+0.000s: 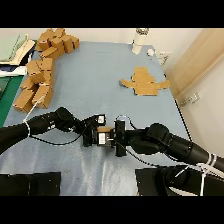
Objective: Fold the box.
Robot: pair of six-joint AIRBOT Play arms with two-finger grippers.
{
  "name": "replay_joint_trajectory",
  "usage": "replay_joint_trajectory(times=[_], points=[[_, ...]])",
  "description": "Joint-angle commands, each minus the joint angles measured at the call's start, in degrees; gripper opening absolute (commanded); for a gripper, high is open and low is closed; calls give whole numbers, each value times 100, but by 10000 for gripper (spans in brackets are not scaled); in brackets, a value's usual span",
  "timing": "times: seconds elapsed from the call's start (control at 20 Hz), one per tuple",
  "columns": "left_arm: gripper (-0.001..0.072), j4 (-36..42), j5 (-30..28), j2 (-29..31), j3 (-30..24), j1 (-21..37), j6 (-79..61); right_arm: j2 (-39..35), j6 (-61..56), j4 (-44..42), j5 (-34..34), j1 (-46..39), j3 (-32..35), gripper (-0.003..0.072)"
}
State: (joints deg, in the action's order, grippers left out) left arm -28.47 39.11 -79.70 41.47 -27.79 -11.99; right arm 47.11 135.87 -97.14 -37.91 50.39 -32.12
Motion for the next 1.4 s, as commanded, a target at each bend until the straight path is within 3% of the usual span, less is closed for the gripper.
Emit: replay_joint_trajectory(times=[0.0, 0.2, 0.25, 0.3, 0.4, 0.55, 0.65, 0.7, 1.05, 1.35], points=[[528, 2, -4, 0, 0, -4, -2, -551, -1113, -125, -409, 4, -157, 246], [528, 2, -4, 0, 0, -4, 0, -1602, -4450, -511, -1174, 4, 11, 219], [529, 2, -4, 0, 0, -4, 0, -1823, -5455, -758, -1073, 4, 267, 142], [528, 0, -4, 0, 0, -4, 0, -2002, -6358, -1003, -857, 4, 579, 3], [528, 2, -4, 0, 0, -4, 0, -2361, -7473, -1602, 98, 55, 1338, 3], [528, 2, -2, 0, 0, -4, 0, -2682, -8522, -1770, 2282, 74, 2269, 3], [528, 0, -4, 0, 0, -4, -2, -2579, -8935, -1762, 3495, 72, 2651, 3], [528, 2, -4, 0, 0, -4, -2, -2455, -9007, -1762, 3694, 72, 2721, 3], [528, 0, -2, 0, 0, -4, 0, -1401, -9123, -1751, 4347, 76, 2717, 3], [529, 2, 0, 0, 0, -4, 0, -1241, -9147, -1655, 4341, 79, 2702, 3]])
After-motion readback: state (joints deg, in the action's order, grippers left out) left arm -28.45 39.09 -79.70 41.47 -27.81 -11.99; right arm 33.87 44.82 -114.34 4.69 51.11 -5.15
